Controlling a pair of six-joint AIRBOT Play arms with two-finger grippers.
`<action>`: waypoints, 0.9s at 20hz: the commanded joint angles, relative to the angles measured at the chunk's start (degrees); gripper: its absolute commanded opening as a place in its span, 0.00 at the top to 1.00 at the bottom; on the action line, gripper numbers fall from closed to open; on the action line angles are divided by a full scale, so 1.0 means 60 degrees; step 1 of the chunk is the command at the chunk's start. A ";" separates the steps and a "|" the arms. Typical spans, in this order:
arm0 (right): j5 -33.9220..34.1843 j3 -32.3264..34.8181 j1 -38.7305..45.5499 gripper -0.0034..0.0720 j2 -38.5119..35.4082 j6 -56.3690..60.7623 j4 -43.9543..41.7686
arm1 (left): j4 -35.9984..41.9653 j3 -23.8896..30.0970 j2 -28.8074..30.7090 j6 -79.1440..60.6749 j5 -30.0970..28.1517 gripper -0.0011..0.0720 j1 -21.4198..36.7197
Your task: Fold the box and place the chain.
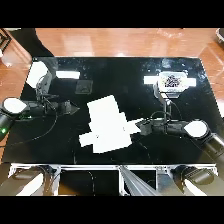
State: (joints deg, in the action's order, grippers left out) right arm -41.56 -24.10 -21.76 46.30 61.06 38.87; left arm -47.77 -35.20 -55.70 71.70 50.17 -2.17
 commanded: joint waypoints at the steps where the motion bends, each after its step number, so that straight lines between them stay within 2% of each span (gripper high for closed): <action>1: 0.0794 0.0015 -0.0747 0.93 -0.0025 -0.0109 0.0353 | 0.1570 0.0557 -0.0029 -0.1727 0.0645 0.13 0.0386; 2: 0.0794 0.0015 -0.0747 0.93 -0.0025 -0.0109 0.0353 | 0.2051 0.0619 -0.0135 -0.2495 0.1231 0.13 0.0484; 4: 0.0892 0.0015 -0.0739 0.93 -0.0025 -0.0106 0.0353 | 0.2065 0.0619 -0.0597 -0.3344 0.2200 0.13 0.0423; 6: 0.0940 0.0015 -0.0739 0.93 -0.0025 -0.0106 0.0346 | 0.2197 0.0619 -0.1228 -0.3759 0.2255 0.13 0.0288; 11: 0.0922 0.0015 -0.0743 0.93 -0.0025 -0.0076 0.0284 | 0.4095 0.0481 -0.2998 -0.6014 0.2273 0.13 -0.0197; 13: 0.0907 0.0015 -0.0743 0.93 -0.0025 -0.0069 0.0284 | 0.4054 0.0200 -0.3636 -0.6495 0.2284 0.13 -0.0550; 18: 0.0878 0.0015 -0.0743 0.93 -0.0025 -0.0069 0.0280 | 0.3909 -0.0678 -0.4809 -0.7981 0.3013 0.13 -0.1107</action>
State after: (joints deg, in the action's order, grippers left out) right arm -36.21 -24.05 -26.15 46.19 60.62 40.60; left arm -24.43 -36.69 -80.64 30.00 65.58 -7.33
